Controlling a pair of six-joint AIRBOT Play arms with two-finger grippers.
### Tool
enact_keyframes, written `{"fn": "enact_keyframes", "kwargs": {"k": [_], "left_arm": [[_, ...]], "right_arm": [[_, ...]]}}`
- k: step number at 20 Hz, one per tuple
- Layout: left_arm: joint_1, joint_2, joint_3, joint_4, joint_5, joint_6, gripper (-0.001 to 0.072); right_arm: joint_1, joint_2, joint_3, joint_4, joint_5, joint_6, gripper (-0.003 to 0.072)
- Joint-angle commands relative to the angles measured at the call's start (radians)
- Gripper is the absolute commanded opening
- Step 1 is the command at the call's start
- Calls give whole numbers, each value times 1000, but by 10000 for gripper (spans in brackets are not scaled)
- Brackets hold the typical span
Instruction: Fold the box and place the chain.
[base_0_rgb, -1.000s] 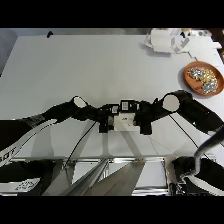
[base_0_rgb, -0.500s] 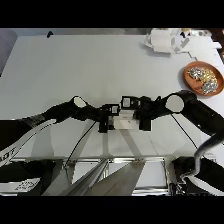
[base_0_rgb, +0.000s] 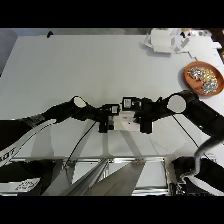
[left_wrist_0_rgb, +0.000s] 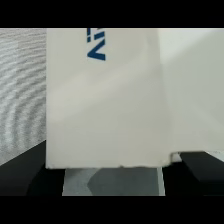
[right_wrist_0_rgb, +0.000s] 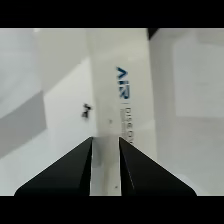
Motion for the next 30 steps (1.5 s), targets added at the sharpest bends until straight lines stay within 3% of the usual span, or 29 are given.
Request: {"fn": "enact_keyframes", "kwargs": {"k": [1,3,8,12,16,17,21,30], "left_arm": [[0,0,0,0,0,0,144],[0,0,0,0,0,0,144],[0,0,0,0,0,0,144],[0,0,0,0,0,0,144],[0,0,0,0,0,0,144],[0,0,0,0,0,0,144],[0,0,0,0,0,0,144],[0,0,0,0,0,0,144]], "right_arm": [[0,0,-3,10,13,-4,207],[0,-2,-18,10,-29,-4,322],[0,-3,-43,-64,-90,-4,320],[0,-2,-43,-69,-105,-4,205],[0,-1,-43,-69,-103,-4,148],[0,3,-43,-69,-103,-4,80],[0,26,-43,-69,-104,-3,37],[0,30,-43,-52,-109,10,16]]}}
